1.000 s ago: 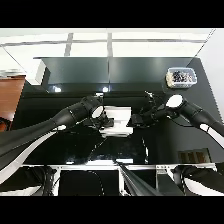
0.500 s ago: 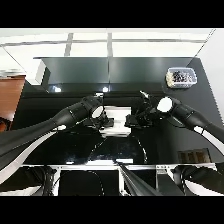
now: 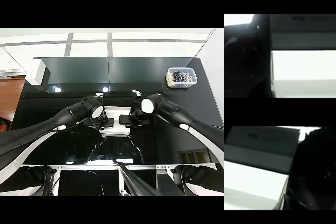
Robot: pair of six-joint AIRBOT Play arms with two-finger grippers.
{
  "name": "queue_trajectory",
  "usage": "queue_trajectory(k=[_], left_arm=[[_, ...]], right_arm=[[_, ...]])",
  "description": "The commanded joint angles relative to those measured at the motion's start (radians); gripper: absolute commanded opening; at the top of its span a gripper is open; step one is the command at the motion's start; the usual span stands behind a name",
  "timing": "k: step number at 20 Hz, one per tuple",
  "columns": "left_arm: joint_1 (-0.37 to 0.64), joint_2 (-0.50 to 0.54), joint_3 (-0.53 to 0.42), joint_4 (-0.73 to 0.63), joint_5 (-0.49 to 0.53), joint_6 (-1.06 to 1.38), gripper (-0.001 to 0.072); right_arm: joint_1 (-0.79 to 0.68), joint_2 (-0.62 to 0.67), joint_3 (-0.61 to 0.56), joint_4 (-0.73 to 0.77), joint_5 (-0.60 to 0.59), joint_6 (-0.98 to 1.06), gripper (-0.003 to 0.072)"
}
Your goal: Fold the box and place the chain.
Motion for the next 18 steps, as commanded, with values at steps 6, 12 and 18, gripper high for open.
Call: queue_trajectory(k=[6,12,18], left_arm=[[0.001,0.0,0.0,0.0,0.003,0.0,0.0027],[0.001,0.0,0.0,0.0,0.0,0.0,0.0027],[0.001,0.0,0.0,0.0,-0.002,0.0,0.0027]], right_arm=[[0.086,-0.082,0.089,-0.221,0.137,0.286,0.0238],[0.101,-0.098,0.089,-0.254,0.139,0.285,0.0237],[0.107,-0.113,0.089,-0.23,0.132,0.286,0.0016]])
